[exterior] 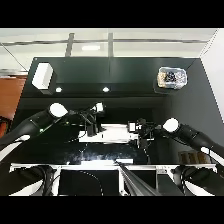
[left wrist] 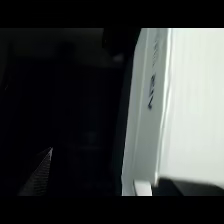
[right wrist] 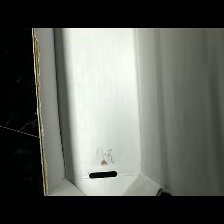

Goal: Fold the box and place the chain.

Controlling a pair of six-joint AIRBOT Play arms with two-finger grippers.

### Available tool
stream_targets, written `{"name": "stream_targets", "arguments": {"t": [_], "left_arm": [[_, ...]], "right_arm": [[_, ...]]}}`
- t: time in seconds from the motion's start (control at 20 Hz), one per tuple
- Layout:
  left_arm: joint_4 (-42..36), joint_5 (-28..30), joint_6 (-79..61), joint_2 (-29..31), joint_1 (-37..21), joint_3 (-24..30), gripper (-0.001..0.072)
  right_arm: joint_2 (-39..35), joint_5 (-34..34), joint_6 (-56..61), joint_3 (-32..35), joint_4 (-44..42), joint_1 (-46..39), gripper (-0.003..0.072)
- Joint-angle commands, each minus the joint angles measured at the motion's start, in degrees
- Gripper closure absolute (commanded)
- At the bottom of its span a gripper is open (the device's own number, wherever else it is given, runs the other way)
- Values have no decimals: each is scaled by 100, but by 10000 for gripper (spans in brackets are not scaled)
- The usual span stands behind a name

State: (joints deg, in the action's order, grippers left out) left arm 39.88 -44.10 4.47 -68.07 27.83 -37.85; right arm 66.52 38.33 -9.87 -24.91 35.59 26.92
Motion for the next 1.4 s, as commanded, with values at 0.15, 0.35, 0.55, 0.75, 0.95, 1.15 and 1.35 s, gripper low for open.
{"name": "stream_targets", "arguments": {"t": [0.15,0.35,0.55,0.75,0.95,1.15,1.35], "left_arm": [[3012,-1537,3348,918,-151,-129,20],[3233,-2417,4312,1447,-151,-129,342],[2039,-3073,5178,1572,-144,-59,684],[-896,-260,5053,1436,-144,669,681],[-3679,109,3093,542,-138,833,684],[-4177,664,1843,-9,-138,802,684],[-3464,92,1845,-404,-138,800,684]], "right_arm": [[2,-2,2,2,-2,0,278],[4,0,2,2,0,0,278],[4,0,2,2,-2,0,278],[4,0,2,2,-2,0,278],[4,0,2,2,-2,0,278],[4,-2,2,2,-2,0,278],[4,-2,2,2,-4,0,278]]}}
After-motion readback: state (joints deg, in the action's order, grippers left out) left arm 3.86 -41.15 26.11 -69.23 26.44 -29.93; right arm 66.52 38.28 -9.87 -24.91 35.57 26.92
